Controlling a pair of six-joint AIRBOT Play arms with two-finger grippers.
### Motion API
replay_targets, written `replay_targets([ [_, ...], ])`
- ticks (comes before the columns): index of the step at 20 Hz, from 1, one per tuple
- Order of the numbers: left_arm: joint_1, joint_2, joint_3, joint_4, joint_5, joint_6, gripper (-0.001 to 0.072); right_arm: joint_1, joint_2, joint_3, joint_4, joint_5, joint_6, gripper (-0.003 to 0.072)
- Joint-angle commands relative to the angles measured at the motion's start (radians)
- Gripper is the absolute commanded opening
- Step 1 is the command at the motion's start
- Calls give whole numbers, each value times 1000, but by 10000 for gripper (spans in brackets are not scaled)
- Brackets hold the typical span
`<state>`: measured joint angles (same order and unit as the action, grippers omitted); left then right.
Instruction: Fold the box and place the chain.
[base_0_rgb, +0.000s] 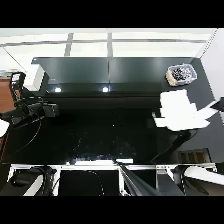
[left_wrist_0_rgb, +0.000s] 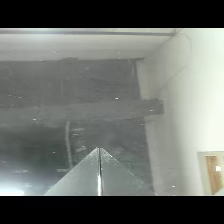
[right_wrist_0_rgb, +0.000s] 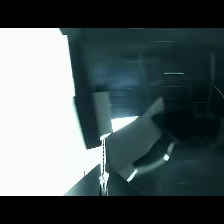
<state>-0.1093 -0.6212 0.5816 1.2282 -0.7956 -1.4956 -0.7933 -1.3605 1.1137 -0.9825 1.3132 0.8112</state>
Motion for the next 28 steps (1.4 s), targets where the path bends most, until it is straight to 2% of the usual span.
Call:
replay_targets([
  [1,-8,-6,0,-46,-3,0,27,137,204,-237,204,-113,44,17],
  [3,-42,-38,0,-76,13,0,27,276,323,-403,288,-232,65,16],
  [6,-122,-144,0,-172,83,0,27,523,471,-647,489,-525,80,16],
  [8,-147,-259,19,-257,123,0,27,695,490,-743,600,-674,82,17],
  [10,-124,-410,88,-331,45,2,31,848,489,-773,613,-762,95,16],
  [11,-107,-493,129,-389,2,32,129,909,489,-774,613,-790,103,17],
  [13,-84,-637,208,-544,-79,173,720,994,489,-774,613,-832,128,17],
  [15,-75,-770,282,-700,-187,301,720,1040,489,-774,613,-846,128,17],
  [17,-82,-881,345,-785,-273,355,720,1058,489,-774,612,-847,128,17],
  [22,-108,-1036,465,-676,-373,334,720,1057,489,-774,612,-851,127,17],
  [26,-110,-1069,481,-671,-417,354,718,1057,489,-774,612,-846,127,17],
  [28,-110,-1087,482,-692,-498,451,667,1057,489,-774,612,-847,128,17],
])
